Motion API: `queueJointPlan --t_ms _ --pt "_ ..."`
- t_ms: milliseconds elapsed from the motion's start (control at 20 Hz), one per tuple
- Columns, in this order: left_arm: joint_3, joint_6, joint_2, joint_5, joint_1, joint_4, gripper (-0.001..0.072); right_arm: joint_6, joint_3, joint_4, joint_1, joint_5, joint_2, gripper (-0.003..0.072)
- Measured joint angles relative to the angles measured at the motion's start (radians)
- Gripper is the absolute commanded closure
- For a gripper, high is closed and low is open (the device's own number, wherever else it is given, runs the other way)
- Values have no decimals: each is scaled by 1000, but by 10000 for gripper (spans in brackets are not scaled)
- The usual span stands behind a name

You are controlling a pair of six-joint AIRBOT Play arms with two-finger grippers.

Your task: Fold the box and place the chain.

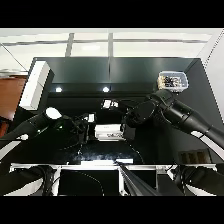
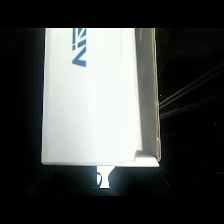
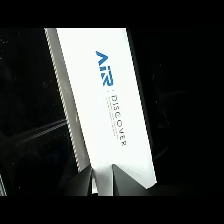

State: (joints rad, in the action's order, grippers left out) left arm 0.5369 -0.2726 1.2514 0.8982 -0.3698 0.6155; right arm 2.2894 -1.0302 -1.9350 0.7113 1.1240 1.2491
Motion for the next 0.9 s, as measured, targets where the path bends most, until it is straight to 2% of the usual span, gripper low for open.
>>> queueJointPlan --t_ms 550,650,900 --pt "0 0 0 0 0 0 316 -4 24 -3 1 0 1 550" --pt "0 0 0 -1 0 0 316 -5 26 -4 1 1 1 475" --pt "0 2 0 0 0 0 316 -8 28 2 1 11 2 473"
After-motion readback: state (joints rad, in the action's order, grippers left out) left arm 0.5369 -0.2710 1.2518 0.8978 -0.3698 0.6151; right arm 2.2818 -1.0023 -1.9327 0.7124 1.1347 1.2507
